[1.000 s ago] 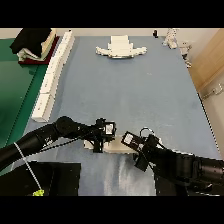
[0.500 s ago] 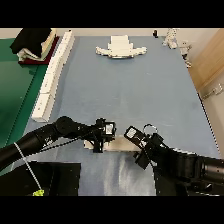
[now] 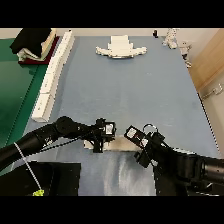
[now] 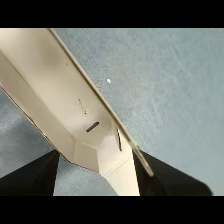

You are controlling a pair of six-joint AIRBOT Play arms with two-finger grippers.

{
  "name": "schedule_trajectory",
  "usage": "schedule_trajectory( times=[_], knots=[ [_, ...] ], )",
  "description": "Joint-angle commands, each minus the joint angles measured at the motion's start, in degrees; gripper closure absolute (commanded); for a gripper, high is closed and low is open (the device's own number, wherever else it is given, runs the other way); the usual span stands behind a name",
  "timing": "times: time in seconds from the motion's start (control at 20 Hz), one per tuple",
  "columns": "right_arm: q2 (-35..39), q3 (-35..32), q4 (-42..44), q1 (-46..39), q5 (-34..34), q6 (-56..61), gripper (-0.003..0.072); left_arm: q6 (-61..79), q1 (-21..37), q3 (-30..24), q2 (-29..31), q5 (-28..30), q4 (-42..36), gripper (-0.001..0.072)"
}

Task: Fold the box.

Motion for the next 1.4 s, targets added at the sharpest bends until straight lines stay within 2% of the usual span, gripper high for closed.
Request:
schedule_trajectory(
  times=[0.0,0.2,0.45,0.6,0.65,0.95,1.1,1.35],
  knots=[
    [0.0,0.0,2.6,-2.9,3.2,-11.0,-0.0034,0.0,0.0,0.0,0.0,0.0,0.0,0.0696],
    [0.0,0.0,18.2,-16.2,8.3,-37.5,-0.0034,0.0,0.0,0.0,0.0,0.0,0.0,0.0696],
    [0.0,-2.5,47.1,-35.6,10.3,-80.8,-0.0034,0.0,0.0,0.0,0.0,0.0,0.0,0.0696],
    [-0.1,-6.3,60.5,-42.9,11.6,-97.2,-0.0034,0.0,0.0,0.0,0.0,0.0,0.0,0.0696],
    [-0.1,-7.2,62.4,-43.7,11.6,-98.7,-0.0034,0.0,0.0,0.0,0.0,0.0,0.0,0.0696],
    [0.1,-7.5,60.3,-43.5,12.0,-98.5,-0.0034,0.0,0.0,0.0,0.0,0.0,0.0,0.0696],
    [-0.3,-7.6,61.9,-43.5,12.5,-97.7,-0.0025,0.0,0.0,0.0,0.0,0.0,0.0,0.0696],
    [-3.5,-8.8,62.8,-43.6,14.6,-103.4,-0.0025,0.0,0.0,0.0,0.0,0.0,0.0,0.0696]
  ],
)
